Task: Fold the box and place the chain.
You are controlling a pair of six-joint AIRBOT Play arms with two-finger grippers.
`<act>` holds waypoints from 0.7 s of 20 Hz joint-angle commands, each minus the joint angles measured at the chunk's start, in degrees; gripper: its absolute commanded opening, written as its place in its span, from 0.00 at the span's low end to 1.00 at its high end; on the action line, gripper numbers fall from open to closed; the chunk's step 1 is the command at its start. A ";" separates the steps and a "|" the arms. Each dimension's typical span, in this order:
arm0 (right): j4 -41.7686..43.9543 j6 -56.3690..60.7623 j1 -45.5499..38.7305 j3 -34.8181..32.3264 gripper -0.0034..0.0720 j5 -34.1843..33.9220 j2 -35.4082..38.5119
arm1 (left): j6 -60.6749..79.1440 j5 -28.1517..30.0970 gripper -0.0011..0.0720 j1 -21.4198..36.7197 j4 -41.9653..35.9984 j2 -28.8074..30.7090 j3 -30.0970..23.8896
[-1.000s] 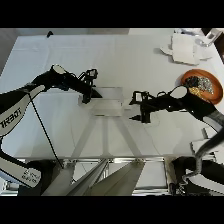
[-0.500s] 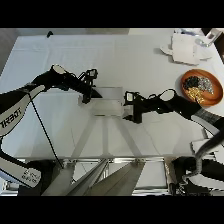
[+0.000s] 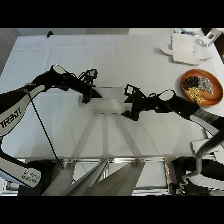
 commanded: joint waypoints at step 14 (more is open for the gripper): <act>-2.36 6.05 0.07 0.00 0.96 -6.69 0.02 | 0.04 0.00 0.03 -0.04 0.02 0.00 -0.02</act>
